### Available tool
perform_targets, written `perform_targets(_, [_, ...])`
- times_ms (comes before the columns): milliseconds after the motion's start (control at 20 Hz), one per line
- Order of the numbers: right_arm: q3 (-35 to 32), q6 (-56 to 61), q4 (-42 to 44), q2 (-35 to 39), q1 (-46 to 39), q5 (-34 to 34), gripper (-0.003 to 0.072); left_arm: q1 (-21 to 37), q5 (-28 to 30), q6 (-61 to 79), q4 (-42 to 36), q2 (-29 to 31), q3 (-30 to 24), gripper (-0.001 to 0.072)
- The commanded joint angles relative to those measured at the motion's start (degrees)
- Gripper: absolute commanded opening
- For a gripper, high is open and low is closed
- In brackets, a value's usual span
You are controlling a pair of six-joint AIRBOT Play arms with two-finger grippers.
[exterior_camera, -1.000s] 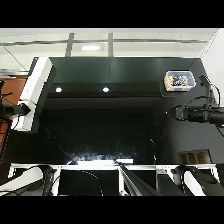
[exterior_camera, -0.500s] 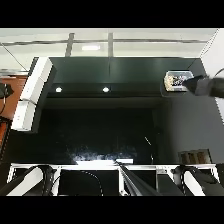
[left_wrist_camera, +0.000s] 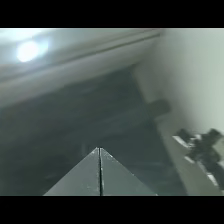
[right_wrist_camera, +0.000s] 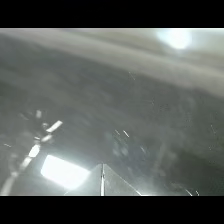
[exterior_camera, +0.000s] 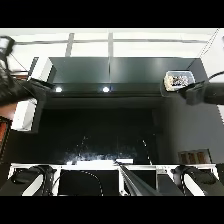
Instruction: Fold the box and place the chain.
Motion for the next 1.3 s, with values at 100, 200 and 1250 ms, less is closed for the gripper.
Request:
perform_targets(100, [-17.22, 7.04, -9.94, 5.64, 0.87, -24.79, 0.0014, -9.90, 9.62, -4.17, 1.88, 5.20, -14.40, 0.0027])
perform_targets(200, [-20.96, 6.51, -11.96, 5.38, -0.28, -27.69, 0.0012, -9.64, 10.23, -4.15, 2.38, 5.20, -15.41, 0.0027])
perform_targets(1250, [-22.56, 6.08, -14.14, 5.27, -0.42, -26.21, 0.0012, -9.77, 13.66, -4.17, 3.32, 5.14, -15.41, 0.0029])
